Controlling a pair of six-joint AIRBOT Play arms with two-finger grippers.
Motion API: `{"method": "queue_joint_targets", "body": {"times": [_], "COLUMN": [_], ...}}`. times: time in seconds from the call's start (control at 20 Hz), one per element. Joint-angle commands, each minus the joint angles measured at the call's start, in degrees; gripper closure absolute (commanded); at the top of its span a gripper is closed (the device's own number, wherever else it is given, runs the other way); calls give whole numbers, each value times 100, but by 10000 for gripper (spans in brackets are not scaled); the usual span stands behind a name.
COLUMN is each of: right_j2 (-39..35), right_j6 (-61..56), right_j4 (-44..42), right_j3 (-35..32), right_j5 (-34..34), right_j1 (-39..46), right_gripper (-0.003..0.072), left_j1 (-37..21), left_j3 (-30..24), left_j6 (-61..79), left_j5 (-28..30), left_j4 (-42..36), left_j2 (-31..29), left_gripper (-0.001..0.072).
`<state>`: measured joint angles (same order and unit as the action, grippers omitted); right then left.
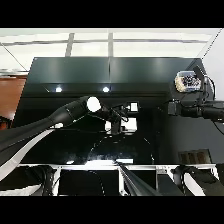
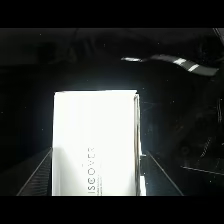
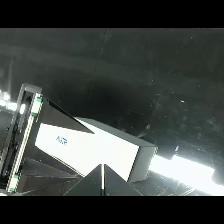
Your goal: Fold the box and place the chain.
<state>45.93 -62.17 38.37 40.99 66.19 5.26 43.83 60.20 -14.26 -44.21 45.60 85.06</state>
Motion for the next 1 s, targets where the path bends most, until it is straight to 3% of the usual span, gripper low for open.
{"method": "queue_joint_targets", "body": {"times": [0.0,0.75,0.95], "right_j2": [-2,-2,-2], "right_j6": [7,4,4], "right_j4": [2,0,0], "right_j3": [0,0,0], "right_j5": [0,-83,-87], "right_j1": [4,4,4], "right_gripper": [663,663,663], "left_j1": [0,9,11], "left_j3": [4,4,2], "left_j6": [-127,-125,-175], "left_j5": [2,-192,-282], "left_j4": [2,70,501], "left_j2": [13,109,192], "left_gripper": [1,1,1]}}
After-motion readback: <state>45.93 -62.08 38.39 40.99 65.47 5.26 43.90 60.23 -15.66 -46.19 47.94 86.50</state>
